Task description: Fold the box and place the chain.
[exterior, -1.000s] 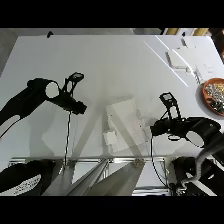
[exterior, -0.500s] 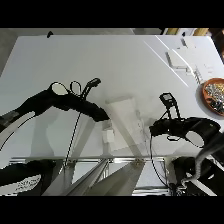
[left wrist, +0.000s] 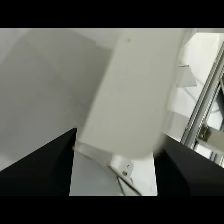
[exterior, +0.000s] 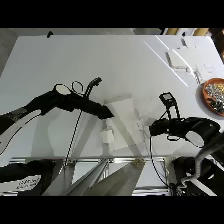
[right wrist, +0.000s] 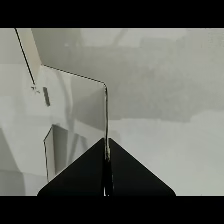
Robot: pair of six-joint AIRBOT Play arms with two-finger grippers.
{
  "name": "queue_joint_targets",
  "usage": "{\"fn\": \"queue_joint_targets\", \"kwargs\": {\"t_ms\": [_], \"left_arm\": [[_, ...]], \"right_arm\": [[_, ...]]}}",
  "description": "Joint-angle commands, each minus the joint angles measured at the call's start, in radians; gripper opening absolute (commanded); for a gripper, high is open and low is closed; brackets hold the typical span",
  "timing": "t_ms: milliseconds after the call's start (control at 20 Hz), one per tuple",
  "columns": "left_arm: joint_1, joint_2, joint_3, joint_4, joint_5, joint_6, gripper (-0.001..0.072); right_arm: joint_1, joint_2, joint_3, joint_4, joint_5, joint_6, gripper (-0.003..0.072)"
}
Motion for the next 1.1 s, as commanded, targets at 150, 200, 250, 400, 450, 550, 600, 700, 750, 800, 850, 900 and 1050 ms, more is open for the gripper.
{"fn": "queue_joint_targets", "kwargs": {"t_ms": [150, 200, 250, 400, 450, 550, 600, 700, 750, 800, 850, 900, 1050], "left_arm": [[-0.031, -0.098, 0.063, 0.053, -0.068, -0.04, 0.0483], [-0.03, -0.098, 0.074, 0.055, -0.071, -0.035, 0.045], [-0.028, -0.097, 0.086, 0.061, -0.076, -0.024, 0.0401], [-0.021, -0.092, 0.097, 0.062, -0.089, 0.052, 0.0253], [-0.021, -0.09, 0.097, 0.061, -0.092, 0.087, 0.0212], [-0.021, -0.09, 0.097, 0.061, -0.092, 0.161, 0.0004], [-0.021, -0.09, 0.097, 0.061, -0.093, 0.205, 0.0004], [-0.024, -0.09, 0.097, 0.057, -0.092, 0.303, 0.0003], [-0.027, -0.087, 0.097, 0.057, -0.091, 0.358, 0.0003], [-0.032, -0.079, 0.097, 0.058, -0.084, 0.415, 0.0002], [-0.04, -0.07, 0.097, 0.06, -0.073, 0.468, 0.0002], [-0.052, -0.057, 0.097, 0.062, -0.052, 0.517, 0.0002], [-0.114, -0.021, 0.097, 0.1, 0.034, 0.697, 0.0002]], "right_arm": [[0.001, 0.001, 0.0, -0.001, -0.026, 0.0, 0.002], [0.001, 0.001, 0.0, 0.0, -0.026, 0.0, 0.002], [0.001, 0.001, 0.0, -0.001, -0.026, 0.0, 0.002], [0.001, 0.001, 0.0, 0.0, -0.026, 0.0, 0.002], [0.001, 0.001, 0.0, 0.0, -0.026, 0.0, 0.002], [0.001, 0.001, 0.0, 0.0, -0.025, 0.0, 0.002], [0.001, 0.001, 0.0, 0.0, -0.024, 0.0, 0.002], [0.001, 0.002, 0.0, 0.0, -0.026, 0.0, 0.0021], [0.001, 0.004, 0.001, 0.0, -0.027, 0.0, 0.0028], [0.001, 0.008, 0.007, -0.002, -0.022, -0.002, 0.0111], [0.001, 0.014, 0.021, -0.001, -0.01, -0.018, 0.0213], [0.001, 0.022, 0.045, -0.005, 0.014, -0.042, 0.0288], [0.001, 0.06, 0.143, -0.056, 0.136, -0.127, 0.0327]]}}
